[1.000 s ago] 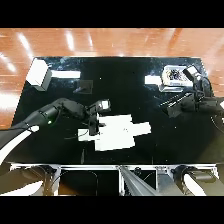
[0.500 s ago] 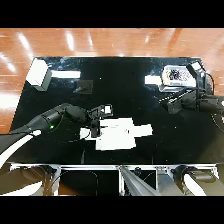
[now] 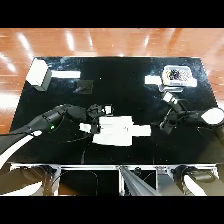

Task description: Fold the box and place the chain.

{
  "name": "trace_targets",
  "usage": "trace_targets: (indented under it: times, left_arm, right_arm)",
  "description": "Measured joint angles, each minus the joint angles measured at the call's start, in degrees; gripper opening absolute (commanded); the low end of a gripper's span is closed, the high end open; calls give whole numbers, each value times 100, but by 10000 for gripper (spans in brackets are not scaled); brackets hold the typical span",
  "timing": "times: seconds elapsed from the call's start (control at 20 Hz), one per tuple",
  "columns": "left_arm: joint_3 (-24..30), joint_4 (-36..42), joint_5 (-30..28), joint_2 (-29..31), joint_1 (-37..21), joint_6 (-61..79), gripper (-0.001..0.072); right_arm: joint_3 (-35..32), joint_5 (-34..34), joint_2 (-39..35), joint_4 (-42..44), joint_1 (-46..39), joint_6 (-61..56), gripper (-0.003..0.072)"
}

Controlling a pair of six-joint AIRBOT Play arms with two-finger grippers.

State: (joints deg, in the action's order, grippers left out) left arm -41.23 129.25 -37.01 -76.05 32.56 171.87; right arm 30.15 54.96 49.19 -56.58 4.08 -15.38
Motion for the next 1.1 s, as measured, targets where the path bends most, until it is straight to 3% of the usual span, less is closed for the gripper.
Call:
trace_targets:
  times: [0.15, 0.35, 0.65, 1.1]
  left_arm:
    - [-9, -48, -81, 0, 0, -125, 20]
    - [-9, -74, -138, 0, 0, -319, 20]
    - [-11, -81, -181, 0, 0, -411, 20]
    - [-11, -74, -201, 0, 0, -428, 20]
  right_arm:
    - [-170, 229, 11, 35, 310, 186, 706]
    - [-629, 17, 11, -37, 852, 452, 705]
    - [-1228, -1298, 13, 4, 1980, 997, 704]
    - [-1394, -2671, 256, 382, 3202, 1152, 705]
